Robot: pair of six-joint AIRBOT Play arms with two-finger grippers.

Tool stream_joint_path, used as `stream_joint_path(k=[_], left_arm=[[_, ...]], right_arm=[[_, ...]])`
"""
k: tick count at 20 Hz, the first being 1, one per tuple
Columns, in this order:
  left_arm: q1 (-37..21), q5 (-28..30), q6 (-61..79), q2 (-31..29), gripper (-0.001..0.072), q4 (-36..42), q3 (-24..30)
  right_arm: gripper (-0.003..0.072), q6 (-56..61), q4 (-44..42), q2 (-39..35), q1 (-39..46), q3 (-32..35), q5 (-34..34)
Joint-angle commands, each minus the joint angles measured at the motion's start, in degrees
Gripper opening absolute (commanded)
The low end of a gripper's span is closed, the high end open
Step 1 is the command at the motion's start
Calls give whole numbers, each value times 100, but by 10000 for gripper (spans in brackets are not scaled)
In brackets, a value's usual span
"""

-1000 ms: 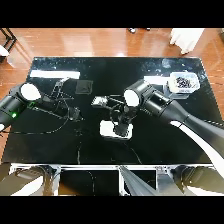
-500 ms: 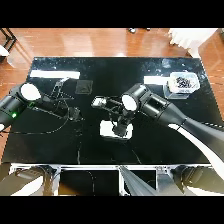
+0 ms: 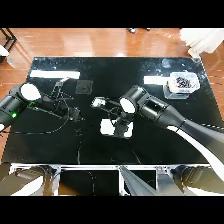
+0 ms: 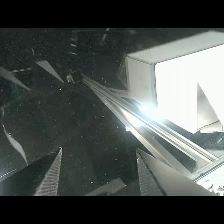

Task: Fold the box and place the chain.

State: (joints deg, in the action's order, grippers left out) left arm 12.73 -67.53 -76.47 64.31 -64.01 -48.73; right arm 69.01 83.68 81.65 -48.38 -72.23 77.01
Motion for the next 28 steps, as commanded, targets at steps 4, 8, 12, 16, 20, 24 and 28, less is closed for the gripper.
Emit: stream_joint_path(k=[4, 8, 12, 16, 20, 24, 28], left_arm=[[-7, 0, 0, 2, 570, -2, 2], [-7, 0, 0, 2, 571, -2, 2], [-7, 2, 0, 2, 570, -2, 2], [-7, 0, 0, 2, 570, -2, 2], [-7, -2, -2, 2, 570, -2, 2], [-7, 0, 0, 2, 570, -2, 2], [-7, -2, 0, 2, 571, -2, 2]], right_arm=[[115, 22, 39, 0, -7, -2, -9], [115, 24, 39, -4, -7, -2, -2], [124, 31, 39, -22, -4, -2, 35], [124, 109, 39, -52, 52, -4, 33], [124, 111, -11, -52, 63, -2, 31], [125, 109, -201, -52, 61, -2, 31], [203, 131, -201, -50, 63, 0, 20]])
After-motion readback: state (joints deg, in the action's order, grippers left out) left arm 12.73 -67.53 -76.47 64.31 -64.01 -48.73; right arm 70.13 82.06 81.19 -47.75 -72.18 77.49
